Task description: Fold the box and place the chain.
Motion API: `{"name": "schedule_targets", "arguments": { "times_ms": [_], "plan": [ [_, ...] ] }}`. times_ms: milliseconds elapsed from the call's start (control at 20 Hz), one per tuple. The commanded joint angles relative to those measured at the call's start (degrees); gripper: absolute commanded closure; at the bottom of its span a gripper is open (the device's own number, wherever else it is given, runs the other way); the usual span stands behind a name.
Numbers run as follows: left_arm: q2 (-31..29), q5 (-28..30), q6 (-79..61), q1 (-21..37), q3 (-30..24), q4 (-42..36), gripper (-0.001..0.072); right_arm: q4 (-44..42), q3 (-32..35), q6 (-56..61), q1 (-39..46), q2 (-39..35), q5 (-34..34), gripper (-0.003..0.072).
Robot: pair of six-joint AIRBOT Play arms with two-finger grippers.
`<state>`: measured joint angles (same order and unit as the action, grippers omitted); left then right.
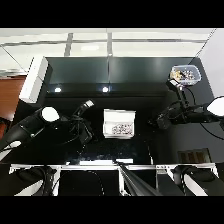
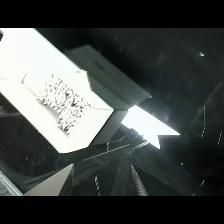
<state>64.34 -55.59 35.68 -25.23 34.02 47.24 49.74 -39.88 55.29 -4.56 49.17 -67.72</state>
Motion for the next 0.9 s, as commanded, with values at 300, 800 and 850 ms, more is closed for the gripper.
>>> {"name": "schedule_targets", "arguments": {
  "times_ms": [300,800,850],
  "plan": [
    [4.42,5.57,-47.01,-0.52,0.94,-7.43,-0.0004,-0.11,0.02,1.64,0.00,0.02,0.92,0.0261],
    [12.68,4.96,-53.48,2.73,3.80,-14.99,-0.0004,-0.13,0.02,3.45,0.00,0.02,0.94,0.0261],
    [12.81,4.90,-53.48,2.69,3.93,-15.06,-0.0004,-0.15,0.02,3.45,0.00,0.02,0.94,0.0261]
  ]
}}
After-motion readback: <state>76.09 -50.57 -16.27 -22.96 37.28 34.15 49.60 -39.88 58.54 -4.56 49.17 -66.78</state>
